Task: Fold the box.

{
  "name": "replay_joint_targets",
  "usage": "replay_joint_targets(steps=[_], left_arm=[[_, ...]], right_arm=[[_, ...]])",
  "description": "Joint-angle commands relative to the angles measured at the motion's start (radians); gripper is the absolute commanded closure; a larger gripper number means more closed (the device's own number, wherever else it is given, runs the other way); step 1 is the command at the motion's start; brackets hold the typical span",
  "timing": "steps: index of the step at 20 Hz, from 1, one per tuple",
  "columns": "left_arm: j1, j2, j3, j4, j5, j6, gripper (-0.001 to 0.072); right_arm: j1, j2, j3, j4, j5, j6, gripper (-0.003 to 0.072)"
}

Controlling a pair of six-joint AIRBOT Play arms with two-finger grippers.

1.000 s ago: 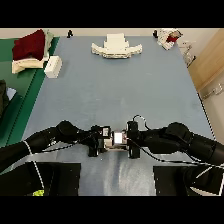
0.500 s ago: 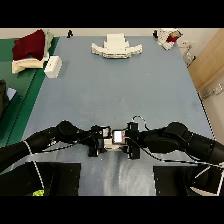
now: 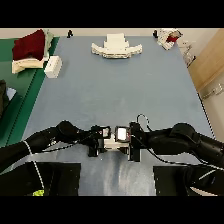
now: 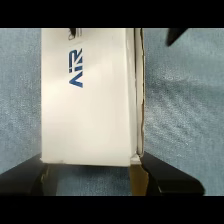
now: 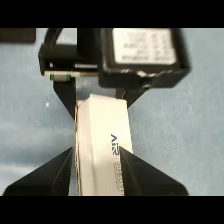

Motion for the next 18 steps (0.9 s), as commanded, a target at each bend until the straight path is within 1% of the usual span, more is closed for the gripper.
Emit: replay_joint_targets(steps=[1,2,3,4,5,6,8,12,18], left_arm=[[0.0,0.001,0.001,0.0,0.0,-0.001,0.0192],[0.0,0.001,0.001,0.0,0.0,-0.001,0.0192],[0.0,0.001,0.001,0.0,0.0,-0.001,0.0191],[0.0,0.001,0.001,0.0,0.0,-0.001,0.0192],[0.0,0.001,0.001,0.0,0.0,-0.001,0.0192],[0.0,0.001,0.001,0.0,0.0,-0.001,0.0192],[0.0,0.001,0.001,0.0,0.0,-0.001,0.0192],[0.0,0.001,0.001,0.0,0.0,-0.001,0.0192],[0.0,0.001,0.001,0.0,0.0,-0.001,0.0192]], right_arm=[[-0.023,0.084,-0.023,0.1,0.036,0.142,0.0234],[-0.036,0.108,-0.057,0.169,0.091,0.147,0.0324],[-0.042,0.138,-0.105,0.236,0.178,0.151,0.0496],[-0.041,0.166,-0.159,0.272,0.28,0.184,0.0613],[-0.032,0.185,-0.206,0.289,0.356,0.232,0.0628],[-0.017,0.196,-0.244,0.29,0.401,0.283,0.0667],[0.015,0.199,-0.298,0.29,0.428,0.365,0.068],[0.066,0.171,-0.349,0.288,0.482,0.386,0.068],[0.067,0.088,-0.364,0.284,0.484,0.386,0.068]])
